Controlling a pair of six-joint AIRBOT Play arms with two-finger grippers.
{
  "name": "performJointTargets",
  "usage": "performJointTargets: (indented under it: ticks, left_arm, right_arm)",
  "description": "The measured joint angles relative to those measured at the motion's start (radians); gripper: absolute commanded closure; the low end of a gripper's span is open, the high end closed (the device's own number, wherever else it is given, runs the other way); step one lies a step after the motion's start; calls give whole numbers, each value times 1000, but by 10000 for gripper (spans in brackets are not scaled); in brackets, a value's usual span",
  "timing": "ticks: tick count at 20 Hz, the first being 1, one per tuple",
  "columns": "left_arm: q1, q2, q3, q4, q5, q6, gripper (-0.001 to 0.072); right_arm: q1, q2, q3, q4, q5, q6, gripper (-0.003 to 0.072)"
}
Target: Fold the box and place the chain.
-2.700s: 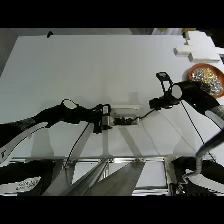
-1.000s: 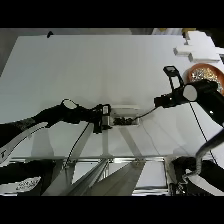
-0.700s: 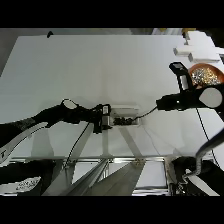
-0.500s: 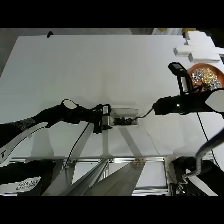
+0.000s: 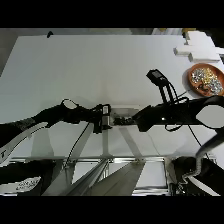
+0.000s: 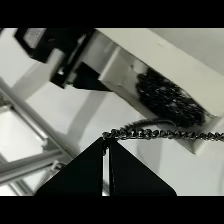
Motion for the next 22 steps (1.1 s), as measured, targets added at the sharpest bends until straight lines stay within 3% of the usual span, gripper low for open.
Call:
performJointTargets:
  ticks: [10,13,16,19,20,21,22]
  left_arm:
    - [0,0,0,0,0,0,574]
    - [0,0,0,0,0,0,574]
    - [0,0,0,0,0,0,574]
    - [0,0,0,0,0,0,574]
    - [0,0,0,0,0,0,574]
    - [0,0,0,0,0,0,574]
    - [0,0,0,0,0,0,574]
  right_arm:
    - [87,-89,-24,-8,-178,22,664]
    - [90,-166,-34,-13,-204,25,573]
    - [90,-206,-35,-16,-221,24,562]
    - [68,-209,-5,-17,-225,13,566]
    - [51,-205,11,-18,-222,8,589]
    - [28,-200,28,-19,-221,2,658]
    - [3,-195,43,-27,-217,1,666]
